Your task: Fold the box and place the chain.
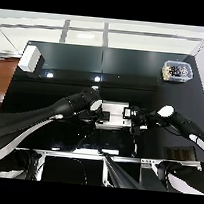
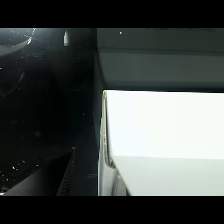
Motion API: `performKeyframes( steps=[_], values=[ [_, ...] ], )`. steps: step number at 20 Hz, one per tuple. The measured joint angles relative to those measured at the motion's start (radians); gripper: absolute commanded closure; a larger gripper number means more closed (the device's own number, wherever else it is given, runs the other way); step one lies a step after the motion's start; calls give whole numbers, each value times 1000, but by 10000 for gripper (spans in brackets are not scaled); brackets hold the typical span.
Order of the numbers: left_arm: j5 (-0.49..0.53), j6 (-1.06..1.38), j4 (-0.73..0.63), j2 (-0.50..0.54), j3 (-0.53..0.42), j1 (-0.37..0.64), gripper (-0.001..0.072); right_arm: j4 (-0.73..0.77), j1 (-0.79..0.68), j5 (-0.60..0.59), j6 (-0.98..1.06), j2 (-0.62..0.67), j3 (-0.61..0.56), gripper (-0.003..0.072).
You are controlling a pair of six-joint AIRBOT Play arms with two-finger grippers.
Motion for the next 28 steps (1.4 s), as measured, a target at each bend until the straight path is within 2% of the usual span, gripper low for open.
performKeyframes(
  steps=[8, 10, 11, 13, 14, 16, 20, 25, 26, 27, 28],
  values=[
    [42, -7, -1, -13, 0, 0, 368, 0, 0, -1, 1, 0, 1, 676],
    [45, -6, -1, -17, 0, 0, 438, 0, 0, 0, 1, 0, 1, 676],
    [48, -5, -3, -18, 0, 0, 439, 0, 0, 0, 0, 0, 1, 676],
    [52, -4, -5, -19, 0, 0, 565, 0, 0, 0, 0, 0, 1, 676],
    [53, -3, -5, -20, 1, 0, 566, -1, 0, 0, 0, 0, 1, 677],
    [51, -3, -5, -20, 1, 0, 651, -1, 0, 1, 0, 0, 1, 676],
    [45, 2, -3, -20, 1, 0, 680, -1, 0, 1, -2, 0, 1, 676],
    [48, 0, -5, -20, 1, 0, 678, -1, 0, 1, -1, 0, 1, 676],
    [48, 0, -5, -20, 1, 0, 672, -1, 0, 1, -1, 0, 1, 676],
    [48, 0, -5, -20, 1, 0, 536, -1, 0, 1, -1, 0, 1, 676],
    [53, -4, -5, -21, 3, 0, 325, -1, 0, 2, 2, 0, 1, 676]
  ],
)
